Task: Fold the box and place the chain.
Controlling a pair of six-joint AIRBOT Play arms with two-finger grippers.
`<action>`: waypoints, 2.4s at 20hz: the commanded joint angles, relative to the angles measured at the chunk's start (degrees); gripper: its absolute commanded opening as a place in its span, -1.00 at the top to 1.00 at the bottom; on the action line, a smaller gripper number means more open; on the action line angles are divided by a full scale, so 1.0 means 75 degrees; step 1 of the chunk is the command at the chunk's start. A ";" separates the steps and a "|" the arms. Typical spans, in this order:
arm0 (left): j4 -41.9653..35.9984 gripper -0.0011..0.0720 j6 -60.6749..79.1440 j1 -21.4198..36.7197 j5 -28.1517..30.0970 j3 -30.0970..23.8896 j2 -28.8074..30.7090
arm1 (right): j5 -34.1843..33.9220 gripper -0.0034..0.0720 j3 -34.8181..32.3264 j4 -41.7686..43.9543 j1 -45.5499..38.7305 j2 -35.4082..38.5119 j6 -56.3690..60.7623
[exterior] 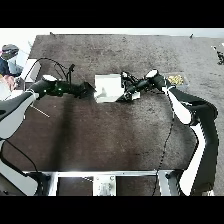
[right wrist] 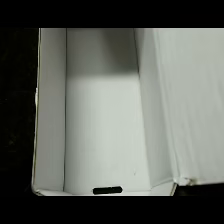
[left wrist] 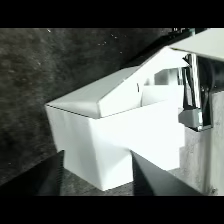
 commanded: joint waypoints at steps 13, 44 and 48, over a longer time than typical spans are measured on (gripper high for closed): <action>0.3797 -0.17 -0.4535 -0.1137 0.0067 0.1568 -0.0003 | 0.0000 -0.70 0.0000 0.0003 0.0000 -0.0006 0.0003; 0.9428 0.20 -0.9334 -0.3110 -0.1859 0.4336 -0.1475 | 0.0003 -0.70 0.0000 0.0003 0.0000 -0.0006 0.0003; 0.9541 0.22 -0.9597 -0.3104 -0.1903 0.4366 -0.1617 | 0.0003 -0.70 0.0000 0.0003 0.0006 -0.0006 0.0003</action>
